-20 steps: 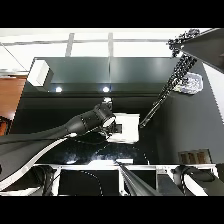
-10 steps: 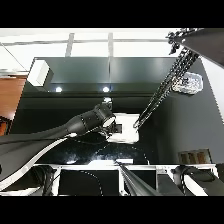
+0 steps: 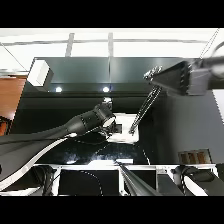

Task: Fold the box and place the chain.

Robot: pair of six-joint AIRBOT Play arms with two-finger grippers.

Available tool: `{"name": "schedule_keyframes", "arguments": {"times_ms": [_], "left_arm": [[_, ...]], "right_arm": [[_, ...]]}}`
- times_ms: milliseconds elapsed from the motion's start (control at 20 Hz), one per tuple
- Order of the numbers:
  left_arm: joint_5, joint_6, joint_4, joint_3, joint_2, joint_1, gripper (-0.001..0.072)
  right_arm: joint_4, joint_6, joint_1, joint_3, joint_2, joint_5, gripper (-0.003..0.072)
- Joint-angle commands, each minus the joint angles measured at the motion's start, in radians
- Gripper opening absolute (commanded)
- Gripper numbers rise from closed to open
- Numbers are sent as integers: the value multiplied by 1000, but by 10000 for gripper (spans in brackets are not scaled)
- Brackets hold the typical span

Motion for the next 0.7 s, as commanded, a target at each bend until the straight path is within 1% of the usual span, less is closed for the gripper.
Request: {"name": "schedule_keyframes", "arguments": {"times_ms": [0,250,400,500,650], "left_arm": [[0,0,3,0,-1,1,30],[0,0,3,0,-1,1,30],[0,0,3,0,-1,1,29],[0,0,3,0,-1,1,29],[0,0,3,0,-1,1,30]], "right_arm": [[-38,13,26,-142,0,-7,10],[-38,14,111,-359,-1,-146,10],[-43,18,150,-460,-1,-209,10],[-80,33,151,-499,-1,-221,10],[-177,91,152,-510,-1,-220,12]]}}
